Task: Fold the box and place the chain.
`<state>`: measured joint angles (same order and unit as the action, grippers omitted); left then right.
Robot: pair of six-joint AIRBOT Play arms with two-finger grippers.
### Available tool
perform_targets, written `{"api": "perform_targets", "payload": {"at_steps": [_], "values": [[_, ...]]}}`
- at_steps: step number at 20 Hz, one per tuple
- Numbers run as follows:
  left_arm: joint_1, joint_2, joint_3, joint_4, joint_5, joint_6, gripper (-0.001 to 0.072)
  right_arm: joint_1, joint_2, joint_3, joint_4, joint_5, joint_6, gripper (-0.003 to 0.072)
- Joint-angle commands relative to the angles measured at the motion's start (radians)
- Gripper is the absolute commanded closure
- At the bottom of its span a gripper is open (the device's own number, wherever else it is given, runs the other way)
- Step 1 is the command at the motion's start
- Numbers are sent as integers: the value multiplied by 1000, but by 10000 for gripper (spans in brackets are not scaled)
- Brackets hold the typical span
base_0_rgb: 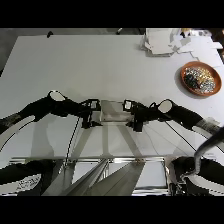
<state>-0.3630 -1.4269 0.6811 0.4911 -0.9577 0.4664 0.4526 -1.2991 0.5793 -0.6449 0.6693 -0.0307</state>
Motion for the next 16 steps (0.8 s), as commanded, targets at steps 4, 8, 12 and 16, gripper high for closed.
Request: {"api": "perform_targets", "payload": {"at_steps": [4,8,12,16], "values": [[-17,-26,0,-38,42,5,13,0,1,0,0,1,0,322],[-30,-39,0,-56,49,5,13,0,1,0,0,0,0,322],[-32,-75,0,-56,66,5,103,0,1,0,0,1,0,322],[-31,-80,0,-51,74,5,448,0,1,0,0,1,0,322]]}}
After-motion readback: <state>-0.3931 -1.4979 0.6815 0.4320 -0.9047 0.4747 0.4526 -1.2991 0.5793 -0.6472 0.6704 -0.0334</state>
